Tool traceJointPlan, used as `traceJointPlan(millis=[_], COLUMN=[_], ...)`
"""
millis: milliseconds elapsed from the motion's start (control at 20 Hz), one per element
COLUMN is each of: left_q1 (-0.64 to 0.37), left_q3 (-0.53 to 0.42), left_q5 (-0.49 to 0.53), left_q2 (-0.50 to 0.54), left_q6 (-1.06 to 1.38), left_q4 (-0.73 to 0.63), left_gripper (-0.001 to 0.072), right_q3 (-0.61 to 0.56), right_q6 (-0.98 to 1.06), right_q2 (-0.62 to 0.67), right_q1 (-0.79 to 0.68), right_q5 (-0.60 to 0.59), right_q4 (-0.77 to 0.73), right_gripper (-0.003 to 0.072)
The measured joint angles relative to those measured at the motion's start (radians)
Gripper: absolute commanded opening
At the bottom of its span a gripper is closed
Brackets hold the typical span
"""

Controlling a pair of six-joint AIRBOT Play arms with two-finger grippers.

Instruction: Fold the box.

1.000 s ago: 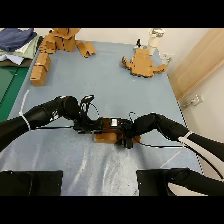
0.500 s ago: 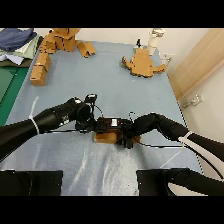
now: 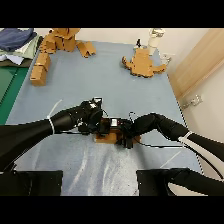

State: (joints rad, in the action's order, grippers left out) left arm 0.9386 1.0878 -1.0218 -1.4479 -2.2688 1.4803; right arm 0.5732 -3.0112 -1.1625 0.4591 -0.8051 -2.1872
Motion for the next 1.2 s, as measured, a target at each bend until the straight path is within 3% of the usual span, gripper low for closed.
traceJointPlan(millis=[150, 200, 250, 650, 700, 750, 800, 1200], left_q1=[0.005, 0.006, 0.007, 0.014, 0.015, 0.016, 0.016, 0.013], left_q3=[0.006, 0.008, 0.008, 0.01, 0.01, 0.01, 0.011, 0.052], left_q5=[-0.003, -0.002, -0.002, 0.011, 0.013, 0.022, 0.032, -0.05], left_q2=[-0.019, -0.022, -0.024, -0.03, -0.03, -0.03, -0.029, 0.019], left_q6=[-0.02, -0.025, -0.028, -0.034, -0.032, -0.027, -0.027, 0.001], left_q4=[0.006, 0.01, 0.013, 0.014, 0.011, 0.007, -0.006, -0.026], left_gripper=[0.0504, 0.0206, 0.0014, 0.0016, 0.0186, 0.0552, 0.0623, 0.0623], right_q3=[0.0, 0.0, 0.0, 0.0, 0.0, 0.0, 0.0, 0.0], right_q6=[0.0, 0.0, 0.0, 0.002, 0.002, -0.002, -0.002, -0.001], right_q2=[0.0, 0.0, 0.0, 0.0, 0.0, 0.0, 0.0, 0.0], right_q1=[0.0, 0.0, 0.0, 0.0, 0.0, 0.0, 0.0, 0.0], right_q5=[0.0, 0.0, 0.0, 0.0, 0.0, 0.0, 0.0, 0.0], right_q4=[0.0, 0.0, 0.0, -0.003, 0.0, 0.001, 0.001, 0.001], right_gripper=[0.0502, 0.0502, 0.0502, 0.0502, 0.0502, 0.0502, 0.0502, 0.0502])
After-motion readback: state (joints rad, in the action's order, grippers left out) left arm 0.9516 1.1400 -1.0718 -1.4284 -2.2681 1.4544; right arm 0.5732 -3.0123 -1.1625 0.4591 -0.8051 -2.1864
